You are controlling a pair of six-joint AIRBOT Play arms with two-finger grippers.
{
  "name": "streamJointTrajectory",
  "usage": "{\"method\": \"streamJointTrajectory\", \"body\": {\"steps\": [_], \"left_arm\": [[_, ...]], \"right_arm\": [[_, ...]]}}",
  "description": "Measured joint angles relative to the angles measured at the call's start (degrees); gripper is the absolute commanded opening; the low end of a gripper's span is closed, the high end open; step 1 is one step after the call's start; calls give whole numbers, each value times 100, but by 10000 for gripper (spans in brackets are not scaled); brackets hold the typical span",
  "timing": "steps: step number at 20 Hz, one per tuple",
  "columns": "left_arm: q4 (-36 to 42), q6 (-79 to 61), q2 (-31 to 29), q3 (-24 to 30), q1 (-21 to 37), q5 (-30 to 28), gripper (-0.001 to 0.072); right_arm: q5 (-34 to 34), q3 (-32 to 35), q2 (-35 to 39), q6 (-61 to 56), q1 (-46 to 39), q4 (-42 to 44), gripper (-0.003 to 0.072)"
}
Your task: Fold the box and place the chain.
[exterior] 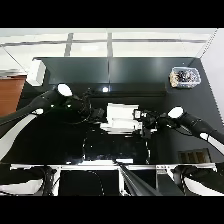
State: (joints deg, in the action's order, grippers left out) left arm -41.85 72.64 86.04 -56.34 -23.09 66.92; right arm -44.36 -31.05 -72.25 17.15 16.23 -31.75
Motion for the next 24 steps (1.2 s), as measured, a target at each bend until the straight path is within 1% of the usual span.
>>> {"method": "streamJointTrajectory", "body": {"steps": [1,2,7,18,21,24], "left_arm": [[-210,205,0,-138,-120,-26,319],[-411,376,0,-249,-227,-28,266],[-1010,1115,0,-608,-651,-92,266],[-2629,3003,63,-750,-1471,-343,266],[-3123,3624,210,-920,-1718,-343,266],[-3668,4258,444,-1220,-1998,-232,266]], "right_arm": [[-2,0,0,0,0,0,236],[0,0,0,0,0,0,236],[0,-2,0,0,0,0,236],[-2,0,0,2,0,4,236],[-4,0,0,2,0,7,236],[-2,-2,0,2,0,0,236]]}}
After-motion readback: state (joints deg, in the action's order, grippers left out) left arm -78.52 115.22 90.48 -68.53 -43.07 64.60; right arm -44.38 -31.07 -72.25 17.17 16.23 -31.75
